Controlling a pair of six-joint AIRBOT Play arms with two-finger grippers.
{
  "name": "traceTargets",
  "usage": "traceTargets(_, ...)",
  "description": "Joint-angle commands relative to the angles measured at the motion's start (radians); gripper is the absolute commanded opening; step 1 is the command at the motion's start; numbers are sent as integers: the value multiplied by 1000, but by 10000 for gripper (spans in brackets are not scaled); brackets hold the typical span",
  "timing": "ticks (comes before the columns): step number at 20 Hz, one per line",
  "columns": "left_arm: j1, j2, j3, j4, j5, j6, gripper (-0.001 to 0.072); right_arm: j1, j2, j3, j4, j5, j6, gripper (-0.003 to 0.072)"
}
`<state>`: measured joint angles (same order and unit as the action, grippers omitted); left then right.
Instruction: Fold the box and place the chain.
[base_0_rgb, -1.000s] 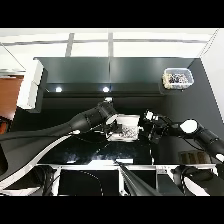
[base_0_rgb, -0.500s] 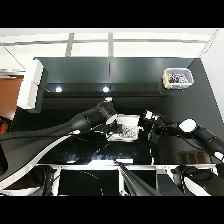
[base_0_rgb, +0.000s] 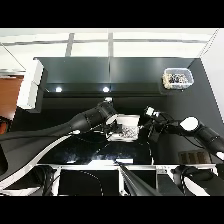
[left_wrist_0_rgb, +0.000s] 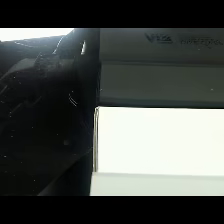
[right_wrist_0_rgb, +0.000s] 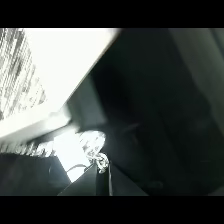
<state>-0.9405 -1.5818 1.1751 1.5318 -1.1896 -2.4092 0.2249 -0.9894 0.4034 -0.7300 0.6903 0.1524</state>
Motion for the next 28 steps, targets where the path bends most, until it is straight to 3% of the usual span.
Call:
traceTargets(1,1,0,0,0,-1,0,32,0,68,72,-72,102,222,20)
traceTargets(6,1,0,0,0,-1,0,32,0,213,277,-231,396,515,21)
traceTargets(10,1,0,0,-6,0,0,32,0,296,493,-209,501,735,21)
traceTargets(12,1,0,0,-6,0,0,32,0,312,545,-137,510,799,21)
traceTargets(15,1,0,0,-6,0,0,32,28,299,490,-14,502,836,21)
traceTargets(22,1,0,0,-7,3,0,32,150,234,255,-3,370,925,25)
traceTargets(23,1,0,0,-7,3,0,32,150,234,254,-8,357,925,111)
traceTargets(24,1,0,0,-7,3,0,32,139,235,256,-7,350,925,398)
traceTargets(25,1,0,0,-6,3,0,32,122,235,257,-8,351,925,431)
traceTargets(28,1,0,0,-6,3,0,32,24,237,257,-10,381,925,430)
